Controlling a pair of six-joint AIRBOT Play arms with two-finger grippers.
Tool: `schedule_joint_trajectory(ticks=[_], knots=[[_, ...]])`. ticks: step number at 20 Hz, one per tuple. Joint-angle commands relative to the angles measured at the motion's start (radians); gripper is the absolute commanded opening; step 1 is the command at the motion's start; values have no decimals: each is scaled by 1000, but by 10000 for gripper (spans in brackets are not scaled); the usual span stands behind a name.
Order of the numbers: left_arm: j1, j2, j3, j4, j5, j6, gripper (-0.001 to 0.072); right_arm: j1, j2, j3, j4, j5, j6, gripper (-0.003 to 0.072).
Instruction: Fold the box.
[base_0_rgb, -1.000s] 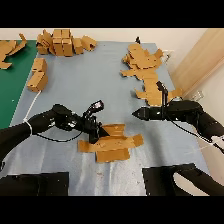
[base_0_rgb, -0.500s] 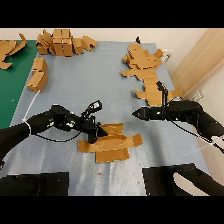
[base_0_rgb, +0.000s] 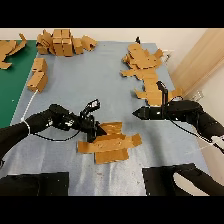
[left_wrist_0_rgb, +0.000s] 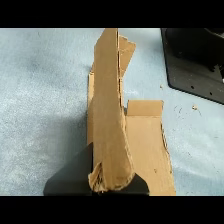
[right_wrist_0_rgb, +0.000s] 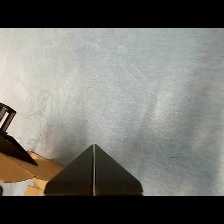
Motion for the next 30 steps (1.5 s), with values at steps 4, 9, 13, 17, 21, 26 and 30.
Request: schedule_joint_trajectory(ticks=[4,9,13,17,21,26,30], knots=[[0,1,1,-2,-5,42,12,1,0,0,-7,2,-4,2],[0,1,3,-2,-33,77,13,1,0,0,-7,2,-4,2],[0,1,18,-1,-36,79,12,1,0,0,-7,2,-4,1],[0,1,21,-2,-33,91,12,1,0,0,-8,11,-10,1],[0,0,21,-1,-6,90,12,1,4,0,-11,21,-24,1],[0,-28,21,-2,-24,90,12,1,3,-2,-18,20,-31,1],[0,-29,21,-1,-88,71,12,1,3,-2,-18,20,-31,1]])
